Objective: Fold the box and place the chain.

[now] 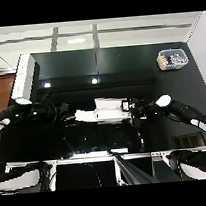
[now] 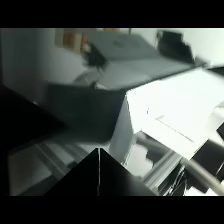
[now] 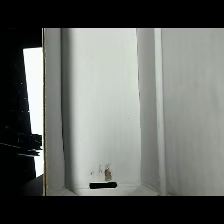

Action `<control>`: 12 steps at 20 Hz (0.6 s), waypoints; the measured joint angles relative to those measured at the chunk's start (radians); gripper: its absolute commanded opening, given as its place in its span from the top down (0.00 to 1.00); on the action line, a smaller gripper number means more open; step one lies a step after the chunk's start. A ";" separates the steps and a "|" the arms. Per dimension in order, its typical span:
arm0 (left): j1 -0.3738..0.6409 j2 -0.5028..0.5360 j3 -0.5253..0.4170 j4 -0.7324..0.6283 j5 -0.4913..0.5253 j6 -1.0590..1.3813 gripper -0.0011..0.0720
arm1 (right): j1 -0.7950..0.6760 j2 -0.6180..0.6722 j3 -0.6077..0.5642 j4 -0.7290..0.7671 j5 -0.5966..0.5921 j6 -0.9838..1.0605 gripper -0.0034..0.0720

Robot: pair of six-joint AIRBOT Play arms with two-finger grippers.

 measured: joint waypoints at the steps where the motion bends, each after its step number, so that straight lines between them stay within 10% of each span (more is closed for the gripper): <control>1: -0.032 -0.015 0.017 -0.010 0.001 0.010 0.95 | 0.000 0.000 0.000 0.000 0.000 0.000 0.88; 12: -0.148 -0.050 0.139 -0.024 -0.080 0.086 0.95 | 0.000 0.000 0.000 0.000 0.000 0.000 0.88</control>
